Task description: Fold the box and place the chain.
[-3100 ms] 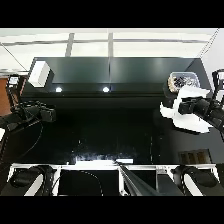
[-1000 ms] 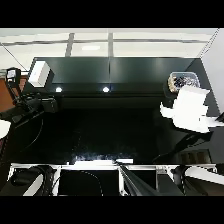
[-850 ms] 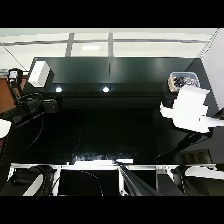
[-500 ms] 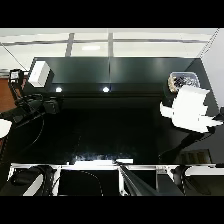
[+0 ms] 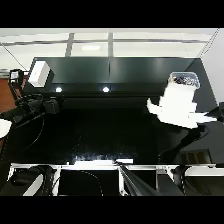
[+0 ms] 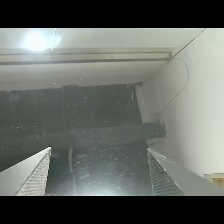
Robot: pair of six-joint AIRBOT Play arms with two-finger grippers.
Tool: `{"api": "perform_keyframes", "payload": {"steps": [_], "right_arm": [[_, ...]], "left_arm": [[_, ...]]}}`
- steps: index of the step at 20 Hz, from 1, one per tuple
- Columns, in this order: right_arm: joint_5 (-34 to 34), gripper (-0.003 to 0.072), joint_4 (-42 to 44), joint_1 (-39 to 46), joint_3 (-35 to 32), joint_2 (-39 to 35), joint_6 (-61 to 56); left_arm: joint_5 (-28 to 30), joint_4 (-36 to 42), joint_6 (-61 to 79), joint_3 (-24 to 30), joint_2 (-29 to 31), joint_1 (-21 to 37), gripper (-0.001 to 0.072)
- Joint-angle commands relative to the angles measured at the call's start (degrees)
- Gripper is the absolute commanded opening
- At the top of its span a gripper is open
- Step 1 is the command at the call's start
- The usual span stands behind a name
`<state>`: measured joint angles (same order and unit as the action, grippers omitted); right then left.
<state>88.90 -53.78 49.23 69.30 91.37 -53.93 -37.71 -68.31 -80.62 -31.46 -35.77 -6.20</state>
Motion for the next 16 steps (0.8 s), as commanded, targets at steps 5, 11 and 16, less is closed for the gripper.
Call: {"api": "perform_keyframes", "payload": {"steps": [5, 11, 16], "right_arm": [[-8.2, 0.0012, 11.74, -18.23, -16.52, -19.08, -0.44], [-40.17, 0.0011, 21.0, -44.26, -43.39, -46.16, -0.48], [-53.16, 0.0012, 23.71, -62.95, -54.66, -52.74, -1.86]], "left_arm": [[-1.11, 0.26, 0.0, 0.0, 0.04, -0.02, 0.0716], [-7.19, 7.69, -0.79, 0.15, -1.95, -1.05, 0.0717], [-11.82, 23.23, 11.37, 0.31, -14.32, -5.86, 0.0716]]}}
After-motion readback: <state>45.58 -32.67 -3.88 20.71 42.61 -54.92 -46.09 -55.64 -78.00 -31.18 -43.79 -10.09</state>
